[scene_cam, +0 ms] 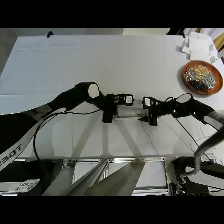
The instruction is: Fold the box and place the chain.
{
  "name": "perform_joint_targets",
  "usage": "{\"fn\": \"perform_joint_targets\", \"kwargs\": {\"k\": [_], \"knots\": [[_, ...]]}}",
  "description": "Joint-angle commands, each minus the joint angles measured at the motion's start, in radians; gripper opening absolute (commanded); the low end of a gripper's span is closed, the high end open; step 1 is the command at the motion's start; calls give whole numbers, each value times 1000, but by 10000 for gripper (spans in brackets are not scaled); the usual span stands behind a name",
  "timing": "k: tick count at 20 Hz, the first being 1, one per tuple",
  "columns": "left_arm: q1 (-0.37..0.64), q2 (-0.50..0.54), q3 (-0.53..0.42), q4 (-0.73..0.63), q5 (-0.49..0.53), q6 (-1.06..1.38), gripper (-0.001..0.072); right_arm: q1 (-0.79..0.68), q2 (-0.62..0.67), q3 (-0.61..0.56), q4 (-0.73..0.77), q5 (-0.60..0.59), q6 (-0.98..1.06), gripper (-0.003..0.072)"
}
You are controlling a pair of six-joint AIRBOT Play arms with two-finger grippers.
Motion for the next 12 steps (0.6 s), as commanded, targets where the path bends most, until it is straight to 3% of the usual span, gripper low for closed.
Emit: {"fn": "perform_joint_targets", "kwargs": {"k": [1,7,12], "knots": [[20,60,1,86,-49,-154,5,0,0,0,0,1,1,400],[103,196,1,129,-140,-424,5,0,0,0,0,1,1,400],[185,184,-5,128,-183,-712,5,0,0,0,0,1,1,400]]}}
